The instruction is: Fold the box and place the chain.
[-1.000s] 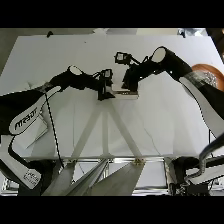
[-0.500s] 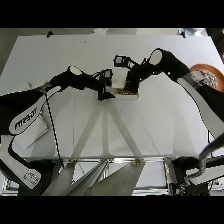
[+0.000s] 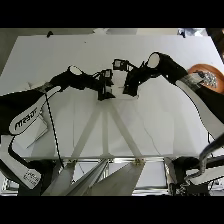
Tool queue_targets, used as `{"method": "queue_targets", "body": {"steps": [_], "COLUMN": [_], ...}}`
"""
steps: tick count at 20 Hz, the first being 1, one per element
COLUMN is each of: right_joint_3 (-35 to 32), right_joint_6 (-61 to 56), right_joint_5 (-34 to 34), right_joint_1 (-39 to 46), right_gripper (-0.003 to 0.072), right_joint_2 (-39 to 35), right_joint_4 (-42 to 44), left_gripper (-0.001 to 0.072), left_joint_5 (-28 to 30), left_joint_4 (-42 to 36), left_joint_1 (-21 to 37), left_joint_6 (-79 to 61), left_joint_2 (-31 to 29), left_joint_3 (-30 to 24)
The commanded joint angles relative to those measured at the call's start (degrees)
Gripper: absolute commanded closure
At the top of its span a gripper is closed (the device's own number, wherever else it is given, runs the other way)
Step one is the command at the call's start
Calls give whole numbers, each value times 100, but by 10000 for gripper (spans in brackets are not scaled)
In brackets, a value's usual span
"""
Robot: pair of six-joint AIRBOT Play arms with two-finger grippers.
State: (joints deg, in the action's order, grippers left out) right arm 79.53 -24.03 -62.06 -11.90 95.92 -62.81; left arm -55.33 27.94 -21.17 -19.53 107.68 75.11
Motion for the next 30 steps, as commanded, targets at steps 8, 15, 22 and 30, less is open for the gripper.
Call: {"method": "queue_targets", "body": {"steps": [8,15,22,30], "right_joint_3": [-20,-199,-420,-435], "right_joint_6": [-15,-20,-26,-317], "right_joint_5": [317,345,289,310], "right_joint_1": [-7,-7,-31,-31], "right_gripper": [355,395,352,208], "right_joint_2": [-192,-192,-192,-260], "right_joint_4": [-68,-254,-234,-223], "left_gripper": [288,288,288,288], "left_joint_5": [2,4,4,4], "left_joint_4": [-2,-2,-2,-2], "left_joint_1": [0,0,0,0], "left_joint_6": [4,4,4,4], "left_joint_2": [0,0,0,0], "left_joint_3": [2,2,2,2]}}
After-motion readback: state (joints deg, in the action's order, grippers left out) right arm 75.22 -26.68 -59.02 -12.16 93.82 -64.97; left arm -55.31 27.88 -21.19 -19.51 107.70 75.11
